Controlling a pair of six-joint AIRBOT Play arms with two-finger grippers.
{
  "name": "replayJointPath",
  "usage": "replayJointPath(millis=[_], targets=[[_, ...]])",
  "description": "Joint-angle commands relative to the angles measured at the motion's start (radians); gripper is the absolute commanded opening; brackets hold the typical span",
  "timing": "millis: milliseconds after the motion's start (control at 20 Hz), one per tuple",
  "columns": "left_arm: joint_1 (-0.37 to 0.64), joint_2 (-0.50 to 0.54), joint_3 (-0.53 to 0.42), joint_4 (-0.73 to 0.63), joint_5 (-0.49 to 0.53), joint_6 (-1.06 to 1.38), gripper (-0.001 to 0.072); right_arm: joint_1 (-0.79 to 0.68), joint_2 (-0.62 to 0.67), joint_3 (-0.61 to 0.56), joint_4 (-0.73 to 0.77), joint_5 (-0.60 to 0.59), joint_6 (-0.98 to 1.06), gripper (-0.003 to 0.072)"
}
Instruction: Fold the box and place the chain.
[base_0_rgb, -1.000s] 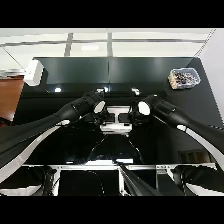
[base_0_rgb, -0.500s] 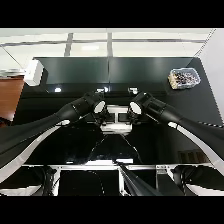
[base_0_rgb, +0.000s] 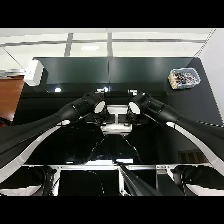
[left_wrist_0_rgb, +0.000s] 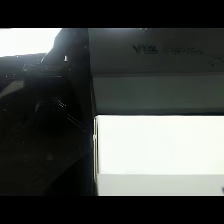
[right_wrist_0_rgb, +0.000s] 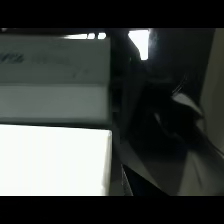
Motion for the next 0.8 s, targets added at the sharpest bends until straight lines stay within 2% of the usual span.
replayJointPath(millis=[0, 50, 150, 200, 350, 400, 450, 500, 600, 750], targets=[[0.001, 0.0, 0.001, 0.0, 0.0, 0.0, 0.0028, 0.001, -0.001, 0.001, 0.01, 0.007, 0.002, 0.0281], [0.001, 0.0, 0.001, 0.0, 0.0, 0.0, 0.0028, 0.001, -0.002, 0.001, 0.008, 0.0, 0.002, 0.0278], [0.001, 0.0, 0.001, 0.0, 0.0, 0.0, 0.0028, 0.0, -0.003, 0.001, 0.0, -0.002, 0.002, 0.0071], [0.001, 0.0, 0.001, 0.0, 0.0, 0.0, 0.0028, 0.001, -0.003, 0.001, -0.006, -0.002, 0.002, 0.0018], [0.001, 0.0, 0.001, 0.0, 0.0, 0.0, 0.0028, 0.0, -0.003, 0.001, -0.01, -0.005, 0.002, 0.0021], [0.001, 0.0, 0.001, 0.0, 0.0, 0.0, 0.0028, 0.0, -0.002, 0.001, -0.01, 0.006, 0.002, 0.0134], [0.001, 0.0, 0.001, 0.001, 0.0, 0.0, 0.0028, 0.0, 0.001, 0.001, -0.01, 0.018, -0.006, 0.0358], [0.001, 0.0, 0.001, 0.002, 0.0, 0.0, 0.0028, 0.0, 0.006, 0.003, -0.01, 0.032, -0.039, 0.0412], [0.001, 0.0, 0.001, 0.001, 0.0, 0.0, 0.0028, 0.0, 0.036, 0.016, -0.018, 0.062, -0.117, 0.0411], [0.001, 0.0, 0.001, 0.001, 0.0, 0.0, 0.0028, 0.001, 0.156, 0.049, -0.046, 0.097, -0.264, 0.041]])
